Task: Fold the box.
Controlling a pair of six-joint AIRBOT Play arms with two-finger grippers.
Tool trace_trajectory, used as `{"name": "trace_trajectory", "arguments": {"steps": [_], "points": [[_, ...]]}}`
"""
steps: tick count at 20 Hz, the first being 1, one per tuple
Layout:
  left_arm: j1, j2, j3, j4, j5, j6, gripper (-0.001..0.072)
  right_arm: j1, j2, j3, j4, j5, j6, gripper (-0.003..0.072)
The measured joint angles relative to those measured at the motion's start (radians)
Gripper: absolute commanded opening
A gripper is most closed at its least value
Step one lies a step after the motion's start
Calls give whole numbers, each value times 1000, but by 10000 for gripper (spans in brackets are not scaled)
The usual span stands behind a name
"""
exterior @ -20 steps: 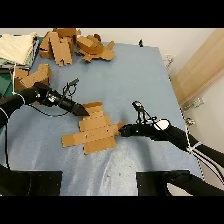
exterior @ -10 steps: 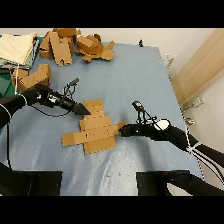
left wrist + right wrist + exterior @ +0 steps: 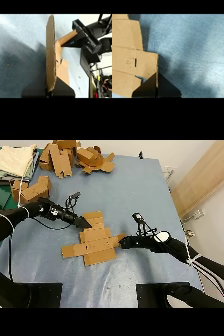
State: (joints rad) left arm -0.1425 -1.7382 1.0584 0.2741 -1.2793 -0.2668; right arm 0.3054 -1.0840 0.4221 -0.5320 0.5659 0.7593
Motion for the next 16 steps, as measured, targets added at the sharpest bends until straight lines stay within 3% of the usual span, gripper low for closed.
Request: {"name": "trace_trajectory", "arguments": {"steps": [13, 15, 16], "points": [[-50, 31, 0, -37, -102, 184, 10, 0, 0, 0, 33, -38, 23, -1], [-76, 39, 2, -42, -104, 227, 10, 0, 0, 0, 42, -45, 29, 136], [-85, 43, 3, -48, -99, 246, 10, 0, 0, 1, 47, -45, 29, 144]]}}
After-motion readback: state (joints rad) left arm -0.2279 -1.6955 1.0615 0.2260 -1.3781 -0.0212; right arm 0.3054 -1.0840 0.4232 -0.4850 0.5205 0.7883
